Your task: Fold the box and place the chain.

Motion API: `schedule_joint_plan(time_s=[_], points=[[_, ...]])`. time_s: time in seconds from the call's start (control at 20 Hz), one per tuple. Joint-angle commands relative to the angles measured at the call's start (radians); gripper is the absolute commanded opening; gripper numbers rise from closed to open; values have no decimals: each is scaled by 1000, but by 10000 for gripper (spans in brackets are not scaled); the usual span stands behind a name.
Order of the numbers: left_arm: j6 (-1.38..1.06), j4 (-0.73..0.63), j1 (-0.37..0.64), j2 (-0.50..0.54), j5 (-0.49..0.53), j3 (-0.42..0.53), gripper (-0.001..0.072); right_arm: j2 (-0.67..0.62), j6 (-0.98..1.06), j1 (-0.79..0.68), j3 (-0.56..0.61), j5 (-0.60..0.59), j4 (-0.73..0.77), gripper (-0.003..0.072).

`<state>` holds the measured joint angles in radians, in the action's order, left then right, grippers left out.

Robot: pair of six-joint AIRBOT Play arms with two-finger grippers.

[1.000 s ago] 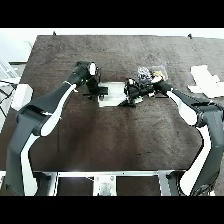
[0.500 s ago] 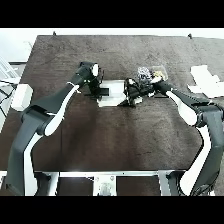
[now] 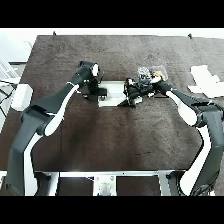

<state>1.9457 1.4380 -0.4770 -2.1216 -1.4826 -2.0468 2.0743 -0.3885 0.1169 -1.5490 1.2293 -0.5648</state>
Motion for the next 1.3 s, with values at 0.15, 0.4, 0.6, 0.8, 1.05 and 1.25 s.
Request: schedule_joint_plan(time_s=[0.15,0.4,0.6,0.8,1.05,1.25], points=[[-232,-33,0,96,-129,-14,645,0,3,0,0,2,0,438],[-729,-188,76,208,-187,-7,644,0,3,0,0,2,0,438],[-1202,-484,237,219,-168,59,643,0,3,0,0,2,0,438],[-1628,-569,334,219,-174,203,643,0,3,0,0,2,0,438],[-1831,-705,362,219,5,356,720,0,3,0,0,2,0,437],[-2012,-766,336,219,254,498,720,0,3,0,0,2,0,438]])
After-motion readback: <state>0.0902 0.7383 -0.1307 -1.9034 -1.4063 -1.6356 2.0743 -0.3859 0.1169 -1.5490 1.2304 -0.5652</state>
